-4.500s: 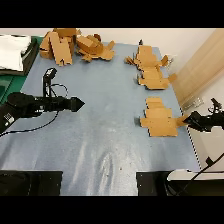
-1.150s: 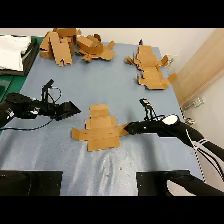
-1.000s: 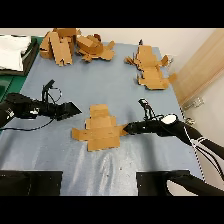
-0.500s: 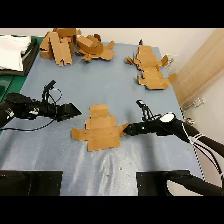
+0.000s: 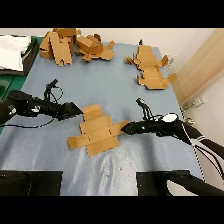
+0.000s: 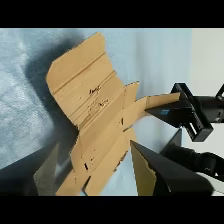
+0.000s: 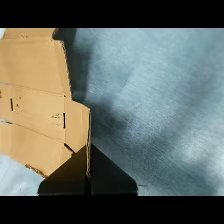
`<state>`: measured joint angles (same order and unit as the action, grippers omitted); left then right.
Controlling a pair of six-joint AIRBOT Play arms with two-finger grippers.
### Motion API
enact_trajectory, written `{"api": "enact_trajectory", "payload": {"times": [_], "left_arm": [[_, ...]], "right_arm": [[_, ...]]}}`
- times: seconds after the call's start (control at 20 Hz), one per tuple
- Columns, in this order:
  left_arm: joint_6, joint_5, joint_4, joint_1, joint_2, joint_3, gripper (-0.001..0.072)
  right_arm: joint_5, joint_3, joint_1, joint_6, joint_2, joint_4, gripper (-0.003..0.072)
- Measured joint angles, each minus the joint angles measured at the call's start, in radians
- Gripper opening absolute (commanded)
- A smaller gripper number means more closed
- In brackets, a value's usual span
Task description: Fold the box.
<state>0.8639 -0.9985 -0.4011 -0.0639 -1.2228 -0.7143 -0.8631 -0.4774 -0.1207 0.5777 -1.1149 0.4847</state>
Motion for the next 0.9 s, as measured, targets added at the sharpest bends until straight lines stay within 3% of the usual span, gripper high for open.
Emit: {"api": "enact_trajectory", "payload": {"times": [0.5,0.9], "left_arm": [[-0.089,-0.119,0.092,0.0,-0.232,-0.069,0.069],[-0.197,-0.259,0.146,-0.003,-0.409,-0.211,0.069]], "right_arm": [[0.025,0.037,0.0,-0.026,0.077,-0.036,0.0003],[0.003,0.039,0.0,-0.002,0.08,-0.047,0.0003]]}}
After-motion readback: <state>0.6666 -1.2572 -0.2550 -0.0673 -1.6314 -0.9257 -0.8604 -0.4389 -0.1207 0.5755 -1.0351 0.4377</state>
